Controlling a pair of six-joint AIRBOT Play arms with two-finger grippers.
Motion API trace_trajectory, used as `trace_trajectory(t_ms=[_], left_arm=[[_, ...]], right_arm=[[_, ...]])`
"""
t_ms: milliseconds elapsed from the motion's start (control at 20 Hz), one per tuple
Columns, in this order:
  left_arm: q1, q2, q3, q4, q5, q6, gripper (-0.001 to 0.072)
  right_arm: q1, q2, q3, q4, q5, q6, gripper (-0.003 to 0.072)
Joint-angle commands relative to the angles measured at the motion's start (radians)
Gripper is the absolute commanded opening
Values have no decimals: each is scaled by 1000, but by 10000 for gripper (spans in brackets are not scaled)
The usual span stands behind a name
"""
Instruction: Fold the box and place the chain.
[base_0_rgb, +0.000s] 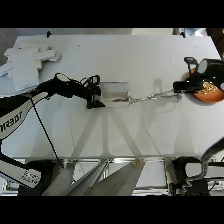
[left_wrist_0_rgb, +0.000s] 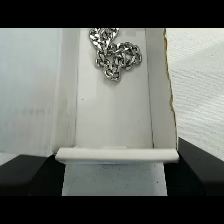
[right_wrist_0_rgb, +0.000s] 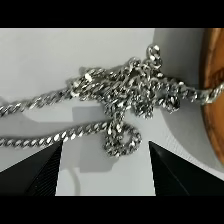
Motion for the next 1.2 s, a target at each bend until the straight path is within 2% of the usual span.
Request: trace_trajectory(t_ms=[0,250,350,400,450,550,600,650,850,1150], left_arm=[[0,0,0,0,0,0,562],[0,0,0,0,0,0,562],[0,0,0,0,0,0,562],[0,0,0,0,0,0,562],[0,0,0,0,0,0,562],[0,0,0,0,0,0,562],[0,0,0,0,0,0,562],[0,0,0,0,0,0,562],[0,0,0,0,0,0,562],[0,0,0,0,0,0,562]], right_arm=[[-2,-47,0,-42,-85,19,601],[-2,-68,0,-43,-172,18,595],[-2,-83,0,-42,-173,18,516],[-2,-89,0,-42,-169,18,511],[-2,-90,0,-42,-163,18,448],[-2,-90,0,-41,-136,11,150],[-2,-90,0,-41,-120,3,55],[-2,-89,0,-41,-106,2,22],[3,-51,0,-31,-60,-14,13],[74,105,0,-29,-2,-21,13]])
